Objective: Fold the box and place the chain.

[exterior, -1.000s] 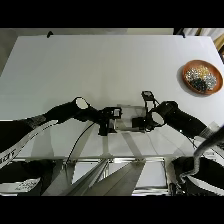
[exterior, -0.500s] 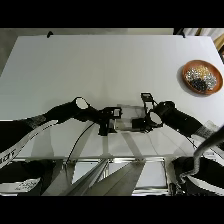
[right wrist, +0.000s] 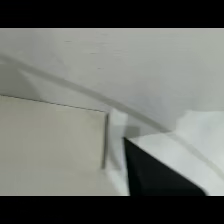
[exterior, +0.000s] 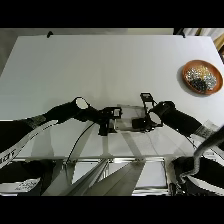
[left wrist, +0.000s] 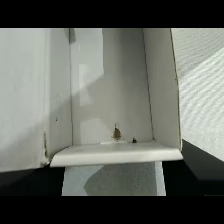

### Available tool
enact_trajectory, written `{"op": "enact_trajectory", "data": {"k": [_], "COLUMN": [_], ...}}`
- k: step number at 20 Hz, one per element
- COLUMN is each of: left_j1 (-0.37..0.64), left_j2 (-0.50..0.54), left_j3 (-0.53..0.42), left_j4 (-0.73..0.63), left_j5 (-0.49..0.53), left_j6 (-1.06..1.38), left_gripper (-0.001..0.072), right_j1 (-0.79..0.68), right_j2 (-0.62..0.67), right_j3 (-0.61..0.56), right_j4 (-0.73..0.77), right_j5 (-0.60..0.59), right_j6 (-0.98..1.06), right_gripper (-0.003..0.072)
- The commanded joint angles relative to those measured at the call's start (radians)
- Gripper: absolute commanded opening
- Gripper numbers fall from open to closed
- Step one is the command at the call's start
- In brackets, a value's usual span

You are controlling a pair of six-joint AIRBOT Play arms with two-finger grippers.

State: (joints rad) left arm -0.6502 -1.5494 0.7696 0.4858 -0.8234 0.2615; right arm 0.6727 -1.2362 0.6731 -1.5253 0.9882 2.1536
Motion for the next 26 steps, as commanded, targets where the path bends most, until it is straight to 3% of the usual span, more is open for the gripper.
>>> {"op": "enact_trajectory", "data": {"k": [1, 7, 9, 17, 21, 22, 25, 26], "left_j1": [0.0, 0.0, 0.0, 0.0, 0.0, 0.0, 0.0, 0.0], "left_j2": [0.001, 0.001, 0.001, 0.001, 0.001, 0.001, 0.001, 0.001], "left_j3": [0.001, 0.001, 0.001, 0.001, 0.001, 0.001, 0.001, 0.001], "left_j4": [0.001, 0.0, 0.001, 0.0, 0.0, 0.0, 0.0, 0.0], "left_j5": [0.0, 0.0, 0.0, 0.0, 0.0, 0.0, 0.0, 0.0], "left_j6": [0.0, 0.0, 0.0, 0.0, 0.0, 0.0, 0.0, 0.0], "left_gripper": [0.0397, 0.0397, 0.0397, 0.0397, 0.0397, 0.0397, 0.0397, 0.0397], "right_j1": [0.001, 0.001, 0.001, -0.039, -0.335, -0.445, -0.743, -0.836], "right_j2": [0.012, 0.15, 0.218, 0.496, 0.478, 0.46, 0.373, 0.323], "right_j3": [0.0, 0.0, 0.0, 0.016, 0.141, 0.175, 0.224, 0.233], "right_j4": [0.014, -0.001, -0.001, -0.119, -0.199, -0.195, -0.184, -0.166], "right_j5": [-0.014, -0.029, -0.018, 0.014, -0.032, -0.066, -0.194, -0.235], "right_j6": [-0.044, -0.195, -0.243, -0.323, -0.442, -0.483, -0.565, -0.595], "right_gripper": [0.0361, 0.0377, 0.0477, 0.0463, 0.0457, 0.0397, 0.0364, 0.0319]}}
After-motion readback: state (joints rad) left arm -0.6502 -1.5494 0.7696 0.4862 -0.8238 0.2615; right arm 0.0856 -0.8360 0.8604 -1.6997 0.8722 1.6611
